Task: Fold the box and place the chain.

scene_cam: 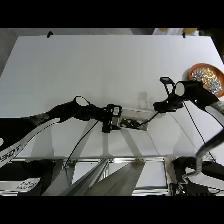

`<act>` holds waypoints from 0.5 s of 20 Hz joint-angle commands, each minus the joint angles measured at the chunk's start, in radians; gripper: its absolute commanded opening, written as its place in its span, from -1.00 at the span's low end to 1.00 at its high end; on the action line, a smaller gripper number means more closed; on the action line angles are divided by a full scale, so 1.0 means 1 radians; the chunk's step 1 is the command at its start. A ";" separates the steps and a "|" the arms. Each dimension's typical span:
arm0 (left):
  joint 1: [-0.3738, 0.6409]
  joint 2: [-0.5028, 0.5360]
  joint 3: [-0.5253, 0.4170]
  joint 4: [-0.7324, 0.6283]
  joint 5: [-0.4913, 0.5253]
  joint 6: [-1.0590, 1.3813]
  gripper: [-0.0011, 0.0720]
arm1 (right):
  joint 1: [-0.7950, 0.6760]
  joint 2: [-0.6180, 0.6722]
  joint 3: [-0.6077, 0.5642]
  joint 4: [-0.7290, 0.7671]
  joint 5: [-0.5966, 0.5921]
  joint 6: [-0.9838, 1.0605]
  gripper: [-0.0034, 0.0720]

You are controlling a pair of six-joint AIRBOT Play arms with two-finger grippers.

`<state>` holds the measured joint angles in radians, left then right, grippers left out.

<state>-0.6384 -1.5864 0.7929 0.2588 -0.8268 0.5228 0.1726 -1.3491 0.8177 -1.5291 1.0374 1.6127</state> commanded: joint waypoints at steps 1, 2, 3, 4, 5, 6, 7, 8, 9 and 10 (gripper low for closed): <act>0.001 0.000 0.000 0.000 0.000 0.000 -0.93 | 0.001 -0.018 0.000 -0.012 -0.021 0.006 -0.28; 0.001 0.000 0.000 0.000 0.000 0.000 -0.93 | 0.001 -0.019 0.000 -0.012 -0.021 0.006 -0.35; 0.001 0.000 0.000 0.000 0.000 0.000 -0.93 | 0.001 -0.019 0.000 -0.011 -0.021 0.002 -0.47; 0.001 0.000 0.000 0.000 0.000 0.000 -0.93 | 0.001 -0.019 0.000 -0.012 -0.020 -0.005 -0.51; 0.001 0.000 0.000 0.000 0.000 0.000 -0.93 | 0.001 -0.018 0.000 -0.011 -0.018 -0.025 -0.68; 0.001 0.000 0.000 0.000 0.000 0.000 -0.93 | 0.001 -0.016 0.000 -0.011 -0.016 -0.044 -0.87; 0.001 0.000 0.000 0.000 0.000 0.000 -0.93 | 0.001 -0.012 0.000 -0.012 -0.009 -0.051 -0.87; 0.001 0.000 0.000 0.000 0.000 0.000 -0.93 | 0.001 -0.002 0.000 -0.015 -0.005 -0.052 -0.87; 0.001 0.000 0.000 0.000 0.000 0.000 -0.93 | 0.001 0.013 0.000 -0.016 -0.005 -0.055 -0.87; 0.001 0.000 0.000 0.000 0.000 0.000 -0.93 | 0.001 0.033 0.000 -0.016 -0.006 -0.069 -0.87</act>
<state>-0.6380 -1.5864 0.7929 0.2588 -0.8268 0.5228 0.1734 -1.3472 0.8154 -1.5467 1.0206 1.5719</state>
